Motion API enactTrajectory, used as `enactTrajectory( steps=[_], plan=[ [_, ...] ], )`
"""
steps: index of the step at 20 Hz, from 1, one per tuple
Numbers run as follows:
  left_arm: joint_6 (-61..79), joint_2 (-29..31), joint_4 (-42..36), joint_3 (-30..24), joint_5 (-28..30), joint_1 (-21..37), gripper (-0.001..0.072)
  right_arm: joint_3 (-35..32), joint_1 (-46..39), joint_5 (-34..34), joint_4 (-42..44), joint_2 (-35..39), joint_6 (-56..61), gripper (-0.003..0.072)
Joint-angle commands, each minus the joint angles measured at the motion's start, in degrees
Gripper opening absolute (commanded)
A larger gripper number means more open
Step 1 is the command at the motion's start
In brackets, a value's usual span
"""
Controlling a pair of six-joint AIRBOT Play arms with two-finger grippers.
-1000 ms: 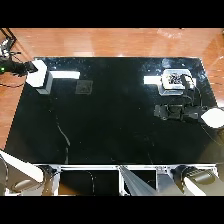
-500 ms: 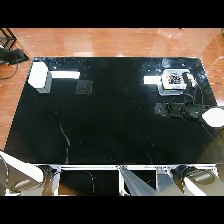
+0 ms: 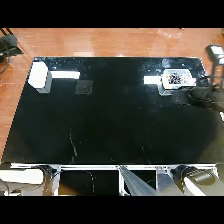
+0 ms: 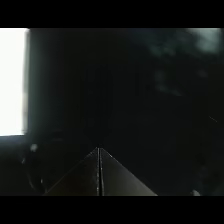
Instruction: Fold the box and place the chain.
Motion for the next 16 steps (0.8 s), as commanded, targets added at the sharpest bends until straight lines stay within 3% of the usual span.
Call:
enactTrajectory(
  steps=[1,4,7,10,12,16],
  plan=[
    [-0.98,14.6,0.68,-19.63,14.56,-9.33,0.002,1.95,-0.04,3.72,-7.52,4.68,5.31,0.0022],
    [-0.07,31.08,1.57,-43.54,29.53,-16.9,0.002,-0.22,-0.02,6.84,-12.24,9.4,7.85,0.0022],
    [-0.22,42.47,5.62,-57.55,31.65,-21.51,0.002,-11.89,-0.02,4.52,-13.84,15.08,14.14,0.0022],
    [-2.95,48.96,5.81,-67.67,30.64,-22.34,0.002,-23.08,-0.02,-1.27,-13.25,15.08,17.68,0.0022],
    [-4.83,50.77,5.03,-72.76,30.75,-22.36,0.0021,-24.24,-0.02,-3.8,-13.44,14.14,17.66,0.0022],
    [-4.61,51.25,4.5,-74.53,32.17,-22.34,0.0023,-24.24,-0.02,-5.64,-11.69,14.14,17.7,0.0022]
  ],
)
